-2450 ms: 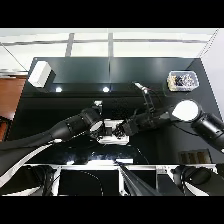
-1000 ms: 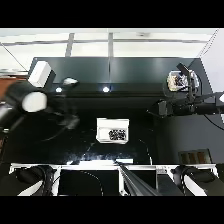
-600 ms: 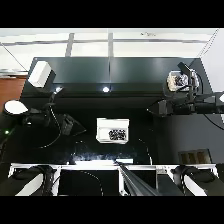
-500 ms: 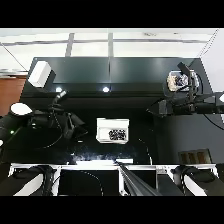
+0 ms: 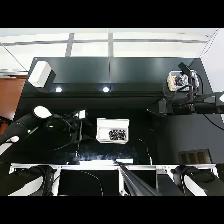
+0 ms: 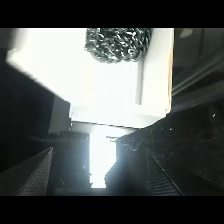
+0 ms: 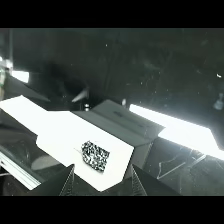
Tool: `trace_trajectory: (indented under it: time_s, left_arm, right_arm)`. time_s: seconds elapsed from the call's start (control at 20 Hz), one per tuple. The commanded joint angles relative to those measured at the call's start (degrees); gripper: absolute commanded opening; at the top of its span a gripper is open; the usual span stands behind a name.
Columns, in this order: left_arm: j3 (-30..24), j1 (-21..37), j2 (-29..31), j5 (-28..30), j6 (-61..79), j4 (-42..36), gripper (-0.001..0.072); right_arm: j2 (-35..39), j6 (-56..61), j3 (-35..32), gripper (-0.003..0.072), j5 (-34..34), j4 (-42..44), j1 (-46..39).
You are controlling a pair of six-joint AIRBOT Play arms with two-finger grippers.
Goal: Fold the box and place the chain.
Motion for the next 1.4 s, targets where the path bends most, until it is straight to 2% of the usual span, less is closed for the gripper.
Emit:
trace_trajectory:
  time_s: [0.0, 0.35, 0.65, 0.8, 1.15, 1.35]
  left_arm:
    - [-0.1, -1.9, -3.0, 0.2, 6.0, -3.8, 0.0709]
    - [0.3, -6.6, -3.3, 1.3, 5.7, -5.6, 0.0708]
    - [0.3, -7.0, -3.3, 1.9, 5.2, -6.7, 0.0708]
    - [0.3, -7.9, -3.3, 4.8, 3.0, -6.7, 0.0709]
    - [0.4, -9.0, -3.3, 6.0, 2.6, -7.0, 0.0707]
    - [0.5, -11.8, -3.4, 6.9, 2.6, -7.9, 0.0706]
  right_arm:
    - [0.0, 0.2, 0.0, 0.0424, -2.2, 0.0, 0.0]
    - [0.0, 0.2, 0.0, 0.0424, -2.4, -1.0, 0.0]
    - [0.0, 0.2, 0.0, 0.0424, -2.4, -3.2, 0.0]
    - [0.0, 0.2, 0.0, 0.0424, -2.4, -3.5, 0.0]
    - [0.0, 0.2, 0.0, 0.0424, -2.4, -3.5, 0.0]
    - [0.0, 0.2, 0.0, 0.0423, -2.4, -3.7, 0.0]
